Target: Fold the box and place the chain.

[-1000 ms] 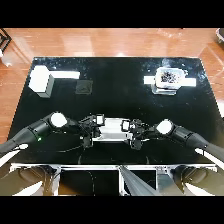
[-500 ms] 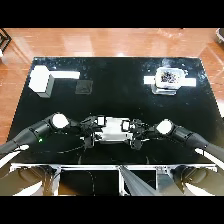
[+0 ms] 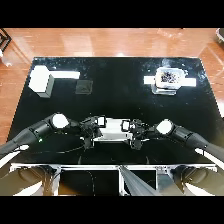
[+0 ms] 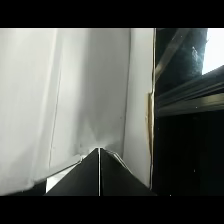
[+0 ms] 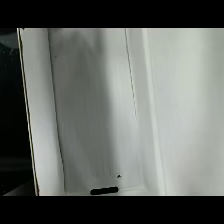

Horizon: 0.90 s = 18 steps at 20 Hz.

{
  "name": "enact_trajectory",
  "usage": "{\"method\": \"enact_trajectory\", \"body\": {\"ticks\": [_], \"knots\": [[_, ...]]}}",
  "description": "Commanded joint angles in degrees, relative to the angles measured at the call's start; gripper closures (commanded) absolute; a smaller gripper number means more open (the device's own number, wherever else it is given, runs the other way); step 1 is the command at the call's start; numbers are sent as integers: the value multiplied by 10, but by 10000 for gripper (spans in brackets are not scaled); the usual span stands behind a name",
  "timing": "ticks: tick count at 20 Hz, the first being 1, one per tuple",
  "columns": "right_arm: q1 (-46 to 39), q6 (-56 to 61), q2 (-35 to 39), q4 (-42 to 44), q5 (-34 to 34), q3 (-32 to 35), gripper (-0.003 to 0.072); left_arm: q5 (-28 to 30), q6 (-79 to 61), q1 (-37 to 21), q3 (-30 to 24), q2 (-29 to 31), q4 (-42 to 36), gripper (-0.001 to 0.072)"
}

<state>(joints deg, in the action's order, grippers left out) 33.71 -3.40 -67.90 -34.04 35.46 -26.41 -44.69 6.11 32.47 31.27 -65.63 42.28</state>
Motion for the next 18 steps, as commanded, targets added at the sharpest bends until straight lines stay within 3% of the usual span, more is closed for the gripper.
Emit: {"method": "enact_trajectory", "body": {"ticks": [1, 5, 9, 11, 13, 15, 18], "knots": [[0, 0, 0, 0, 0, 0, 391, -14, 103, -15, 1, 25, 66, 687], [0, 0, 0, 0, 0, 0, 391, -62, 241, -89, 1, 131, 163, 686], [0, 0, 0, 0, 0, 0, 391, -84, 480, -234, 0, 221, 170, 684], [0, 0, 0, 0, 0, 0, 391, -154, 635, -315, -3, 213, 166, 684], [0, 0, 0, 0, 0, 0, 391, -210, 652, -366, -19, 191, 164, 684], [0, 0, 0, 0, 0, 0, 391, -205, 669, -383, -44, 165, 153, 684], [0, 0, 0, 0, 0, 0, 391, -169, 691, -382, -92, 115, 71, 684]]}}
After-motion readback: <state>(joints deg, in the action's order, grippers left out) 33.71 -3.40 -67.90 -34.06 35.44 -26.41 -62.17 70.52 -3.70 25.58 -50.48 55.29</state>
